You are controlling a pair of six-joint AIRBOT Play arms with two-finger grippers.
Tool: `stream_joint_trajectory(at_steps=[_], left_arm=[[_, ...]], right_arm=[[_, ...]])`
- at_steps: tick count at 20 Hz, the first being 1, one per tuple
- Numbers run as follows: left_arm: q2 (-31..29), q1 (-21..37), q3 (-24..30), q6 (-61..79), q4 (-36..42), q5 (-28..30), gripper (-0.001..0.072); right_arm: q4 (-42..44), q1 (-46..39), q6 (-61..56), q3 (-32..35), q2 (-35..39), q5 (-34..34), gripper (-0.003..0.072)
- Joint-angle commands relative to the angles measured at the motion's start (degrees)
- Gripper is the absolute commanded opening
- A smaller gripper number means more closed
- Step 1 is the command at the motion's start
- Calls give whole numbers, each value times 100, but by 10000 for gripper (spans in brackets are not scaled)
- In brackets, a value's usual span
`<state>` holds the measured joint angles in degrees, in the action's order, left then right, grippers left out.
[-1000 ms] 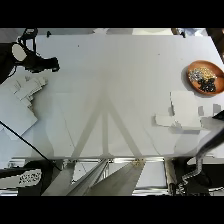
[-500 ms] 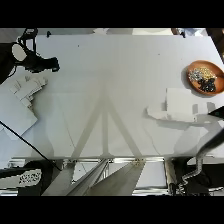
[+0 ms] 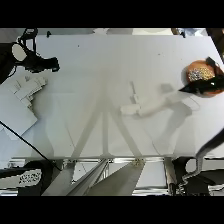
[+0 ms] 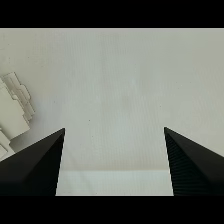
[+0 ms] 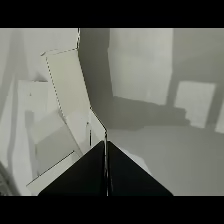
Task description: Fold the box and place the chain.
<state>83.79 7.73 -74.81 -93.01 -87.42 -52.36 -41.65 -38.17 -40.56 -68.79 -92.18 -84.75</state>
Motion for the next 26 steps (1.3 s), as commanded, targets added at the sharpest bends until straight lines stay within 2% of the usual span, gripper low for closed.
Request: stream_joint_trajectory(at_steps=[1, 3, 6, 8, 12, 15, 20, 26], left_arm=[[-4, 4, -4, 2, 0, 0, 698], [-4, 4, -4, 2, 0, 0, 698], [-4, 4, -4, 2, 0, 0, 698], [-4, 4, -4, 2, 0, 0, 698], [-4, 4, -4, 2, 0, 0, 698], [-4, 4, -4, 2, 0, 0, 698], [-4, 4, -4, 2, 0, 0, 698], [-4, 4, -4, 2, 0, 0, 698]], right_arm=[[820, 1342, 378, 2, 234, 1346, 14], [1314, 1952, 577, 2, 247, 1624, 14], [1386, 2723, 772, 2, 254, 2264, 14], [1333, 3099, 787, 66, 254, 3047, 13], [1353, 3429, 828, 514, 254, 4597, 12], [1550, 3429, 994, 1185, 254, 5248, 12], [2559, 3429, 1954, 1939, 251, 5460, 12], [2793, 3427, 2050, 1982, 271, 5412, 14]])
